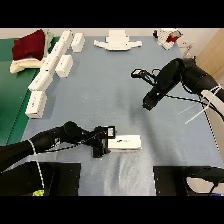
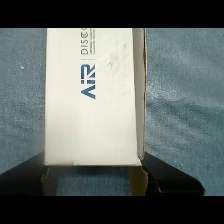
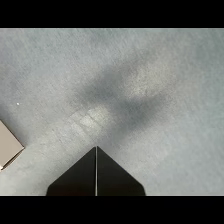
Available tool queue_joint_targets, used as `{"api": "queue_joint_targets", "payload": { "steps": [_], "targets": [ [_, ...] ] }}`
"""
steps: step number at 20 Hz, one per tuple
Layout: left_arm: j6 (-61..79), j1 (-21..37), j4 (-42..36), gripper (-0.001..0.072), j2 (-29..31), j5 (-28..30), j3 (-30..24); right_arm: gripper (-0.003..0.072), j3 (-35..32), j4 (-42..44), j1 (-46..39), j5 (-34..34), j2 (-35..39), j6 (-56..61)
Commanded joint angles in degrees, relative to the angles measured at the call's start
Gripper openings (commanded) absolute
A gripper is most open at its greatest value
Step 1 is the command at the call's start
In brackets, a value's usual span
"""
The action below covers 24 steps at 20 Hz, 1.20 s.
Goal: Fold the box.
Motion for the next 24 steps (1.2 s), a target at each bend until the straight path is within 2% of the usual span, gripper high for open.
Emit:
{"api": "queue_joint_targets", "payload": {
  "steps": [1,6,9,11,14,17,20,22,24],
  "targets": [
    [0.0,0.0,0.0,0.0465,0.0,0.0,0.1,0.0006,0.1,-0.1,0.0,0.0,-0.2,0.0],
    [-2.8,0.2,-0.4,0.0464,1.1,-0.2,0.1,0.0006,0.1,-0.1,0.0,0.0,-0.2,0.1],
    [-10.9,2.0,0.9,0.0465,5.7,0.1,0.1,0.0006,0.1,-0.1,0.0,0.0,-0.2,0.0],
    [-17.8,5.4,3.1,0.0464,10.3,0.2,0.1,0.0006,0.1,-0.1,0.0,0.0,-0.2,0.1],
    [-29.6,14.1,9.2,0.0465,17.0,0.8,0.1,0.0006,0.1,-0.1,0.0,0.0,-0.2,0.0],
    [-41.8,25.0,21.5,0.0465,20.7,0.8,0.1,0.0006,0.1,-0.1,0.0,0.0,-0.2,0.0],
    [-55.2,37.8,33.7,0.0464,20.3,3.0,0.1,0.0006,0.1,-0.1,0.0,0.0,-0.2,0.0],
    [-60.9,45.6,34.3,0.0464,18.5,7.6,0.2,0.0006,0.1,-0.1,0.0,0.0,-0.2,0.0],
    [-61.8,50.9,34.3,0.0465,14.7,9.6,1.4,0.0006,0.1,-0.2,0.0,0.0,-0.2,0.1]
  ]
}}
